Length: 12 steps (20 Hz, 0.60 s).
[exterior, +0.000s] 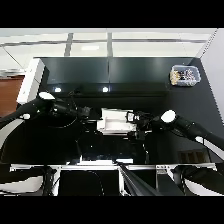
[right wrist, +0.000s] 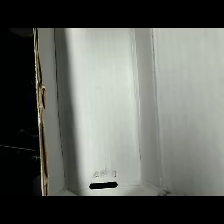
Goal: Fold the box and place the chain.
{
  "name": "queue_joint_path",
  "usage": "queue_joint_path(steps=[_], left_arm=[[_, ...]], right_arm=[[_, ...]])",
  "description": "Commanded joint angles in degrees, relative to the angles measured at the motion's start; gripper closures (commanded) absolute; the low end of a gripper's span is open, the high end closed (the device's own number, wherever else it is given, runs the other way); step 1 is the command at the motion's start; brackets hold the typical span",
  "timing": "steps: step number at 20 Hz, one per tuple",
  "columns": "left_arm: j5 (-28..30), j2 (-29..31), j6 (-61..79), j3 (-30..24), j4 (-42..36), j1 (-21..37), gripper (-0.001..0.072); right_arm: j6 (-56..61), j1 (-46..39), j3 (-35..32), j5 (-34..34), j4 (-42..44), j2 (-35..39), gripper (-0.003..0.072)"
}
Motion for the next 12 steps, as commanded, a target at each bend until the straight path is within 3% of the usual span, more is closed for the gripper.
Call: queue_joint_path(steps=[1,4,6,9,12], left_arm=[[0.2,-0.1,0.2,0.8,-0.1,-1.7,0.0129],[0.3,0.0,-1.4,2.3,3.3,-2.5,0.0131],[0.3,0.0,-6.3,4.5,9.2,-4.1,0.0172],[1.0,0.0,-14.8,8.2,18.8,-7.7,0.0177],[3.3,0.0,-19.3,10.3,20.0,-11.0,0.0226]], right_arm=[[0.0,0.0,0.0,0.0,0.0,0.0,0.0512],[0.0,0.0,0.0,0.0,0.0,0.0,0.0512],[0.0,0.0,0.0,0.0,0.0,0.0,0.0511],[0.0,0.0,0.0,0.0,0.0,0.0,0.0512],[0.0,0.0,0.0,0.0,0.0,0.0,0.0511]])
